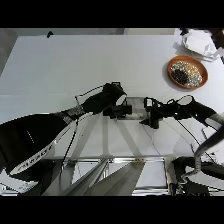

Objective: Fold the box and place the chain.

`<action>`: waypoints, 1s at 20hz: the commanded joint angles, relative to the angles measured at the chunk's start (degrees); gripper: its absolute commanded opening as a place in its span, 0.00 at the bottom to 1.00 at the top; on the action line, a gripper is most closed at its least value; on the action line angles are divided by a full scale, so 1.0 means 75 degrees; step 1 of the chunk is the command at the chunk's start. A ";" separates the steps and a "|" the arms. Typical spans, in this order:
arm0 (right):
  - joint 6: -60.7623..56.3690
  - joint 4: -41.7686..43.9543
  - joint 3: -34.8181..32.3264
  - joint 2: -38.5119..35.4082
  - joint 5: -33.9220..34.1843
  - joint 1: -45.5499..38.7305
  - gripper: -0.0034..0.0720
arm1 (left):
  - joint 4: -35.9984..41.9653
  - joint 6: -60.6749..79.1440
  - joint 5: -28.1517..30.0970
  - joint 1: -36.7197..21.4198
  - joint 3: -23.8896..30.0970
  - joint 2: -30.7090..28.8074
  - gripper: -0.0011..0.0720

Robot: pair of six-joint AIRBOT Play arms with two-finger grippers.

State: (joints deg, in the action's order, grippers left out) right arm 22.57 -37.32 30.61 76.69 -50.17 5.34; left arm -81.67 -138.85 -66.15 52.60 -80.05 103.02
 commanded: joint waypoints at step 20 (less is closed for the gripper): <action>-0.0003 0.0003 -0.0003 0.0000 0.0003 0.0000 0.65 | 0.0385 0.1851 -0.0880 -0.0854 0.0009 -0.0676 0.70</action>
